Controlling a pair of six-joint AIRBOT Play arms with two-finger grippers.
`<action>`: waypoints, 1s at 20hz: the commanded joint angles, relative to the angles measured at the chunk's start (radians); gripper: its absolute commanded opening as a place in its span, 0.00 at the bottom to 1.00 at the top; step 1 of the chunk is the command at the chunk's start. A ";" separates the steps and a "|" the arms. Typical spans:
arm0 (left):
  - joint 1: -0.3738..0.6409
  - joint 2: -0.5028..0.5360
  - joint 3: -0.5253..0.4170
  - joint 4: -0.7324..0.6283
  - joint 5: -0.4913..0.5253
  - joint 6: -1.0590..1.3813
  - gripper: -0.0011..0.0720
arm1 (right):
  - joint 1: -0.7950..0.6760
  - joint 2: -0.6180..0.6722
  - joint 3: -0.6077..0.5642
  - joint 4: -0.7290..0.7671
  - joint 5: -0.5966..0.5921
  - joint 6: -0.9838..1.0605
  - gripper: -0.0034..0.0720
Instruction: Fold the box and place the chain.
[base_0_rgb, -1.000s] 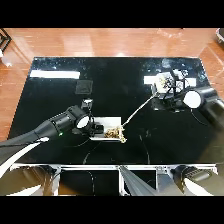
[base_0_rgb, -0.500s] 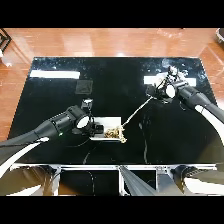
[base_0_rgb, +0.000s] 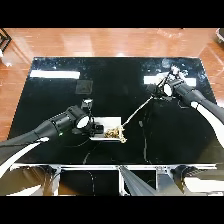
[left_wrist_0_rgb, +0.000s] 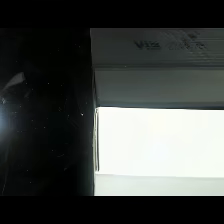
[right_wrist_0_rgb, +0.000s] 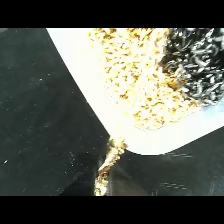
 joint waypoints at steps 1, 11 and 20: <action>0.000 0.000 0.001 0.000 0.000 0.000 0.05 | -0.002 0.000 0.002 -0.010 0.019 0.000 0.09; 0.000 0.000 0.001 0.001 -0.003 0.000 0.05 | -0.002 0.351 0.002 0.052 0.203 -0.397 0.08; 0.000 0.000 0.001 0.003 -0.004 0.001 0.05 | 0.004 0.784 0.002 0.628 0.457 -0.749 0.08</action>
